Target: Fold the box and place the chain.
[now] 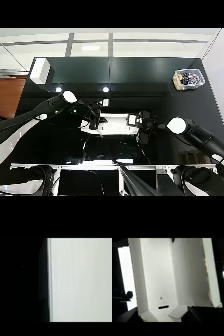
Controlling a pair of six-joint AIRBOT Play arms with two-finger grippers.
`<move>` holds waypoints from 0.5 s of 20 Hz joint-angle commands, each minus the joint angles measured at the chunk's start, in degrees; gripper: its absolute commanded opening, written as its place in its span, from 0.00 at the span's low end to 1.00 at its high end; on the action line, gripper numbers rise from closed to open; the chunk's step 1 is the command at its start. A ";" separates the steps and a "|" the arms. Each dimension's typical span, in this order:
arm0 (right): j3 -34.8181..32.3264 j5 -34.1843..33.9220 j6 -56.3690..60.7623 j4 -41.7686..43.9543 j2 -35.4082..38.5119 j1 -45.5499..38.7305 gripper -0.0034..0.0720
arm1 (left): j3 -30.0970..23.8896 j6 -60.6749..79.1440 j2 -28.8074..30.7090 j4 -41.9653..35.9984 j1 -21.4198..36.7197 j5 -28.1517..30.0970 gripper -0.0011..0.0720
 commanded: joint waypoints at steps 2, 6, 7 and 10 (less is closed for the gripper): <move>0.28 -1.03 -5.27 5.90 0.24 -4.66 1.00 | -0.04 -0.02 -0.02 -0.02 -0.02 -1.38 0.05; 0.28 -0.70 -12.41 14.08 -2.67 -5.49 1.00 | -0.04 -0.02 -0.02 -0.37 -0.02 -1.36 0.05; 0.28 -0.50 -13.62 14.82 -3.69 -5.49 1.00 | -0.04 -0.02 -0.02 -0.44 -0.02 -1.33 0.05; 0.28 1.18 -18.43 17.66 -5.70 -5.62 1.00 | -0.04 -0.02 -0.02 -0.44 -0.02 -1.36 0.05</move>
